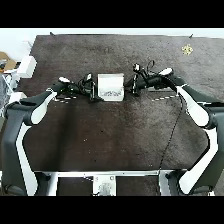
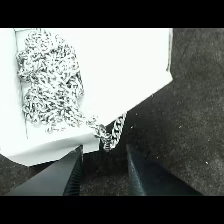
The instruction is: Fold the box and place the chain.
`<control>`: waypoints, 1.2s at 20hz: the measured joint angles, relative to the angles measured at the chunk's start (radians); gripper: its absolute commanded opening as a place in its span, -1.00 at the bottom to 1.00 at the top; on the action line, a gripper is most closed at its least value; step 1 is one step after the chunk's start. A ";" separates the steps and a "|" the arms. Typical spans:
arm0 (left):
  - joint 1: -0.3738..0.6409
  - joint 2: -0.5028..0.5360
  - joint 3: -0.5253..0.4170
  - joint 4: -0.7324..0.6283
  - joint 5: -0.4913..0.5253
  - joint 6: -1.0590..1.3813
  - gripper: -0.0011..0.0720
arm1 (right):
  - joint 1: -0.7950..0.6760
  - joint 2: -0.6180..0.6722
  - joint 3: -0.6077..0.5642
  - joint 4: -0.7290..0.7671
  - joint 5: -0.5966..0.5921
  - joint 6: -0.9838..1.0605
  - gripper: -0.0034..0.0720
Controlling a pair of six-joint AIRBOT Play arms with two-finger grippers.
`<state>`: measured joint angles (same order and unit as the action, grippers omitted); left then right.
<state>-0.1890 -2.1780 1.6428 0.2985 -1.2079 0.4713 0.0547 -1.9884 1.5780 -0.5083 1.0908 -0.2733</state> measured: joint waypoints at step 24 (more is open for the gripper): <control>-0.001 0.000 0.000 0.000 0.000 0.001 0.01 | -0.033 0.005 0.000 -0.016 -0.005 0.045 -0.27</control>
<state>-0.1902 -2.1784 1.6428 0.2985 -1.2076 0.4721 0.0219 -1.9839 1.5784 -0.5247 1.0863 -0.2283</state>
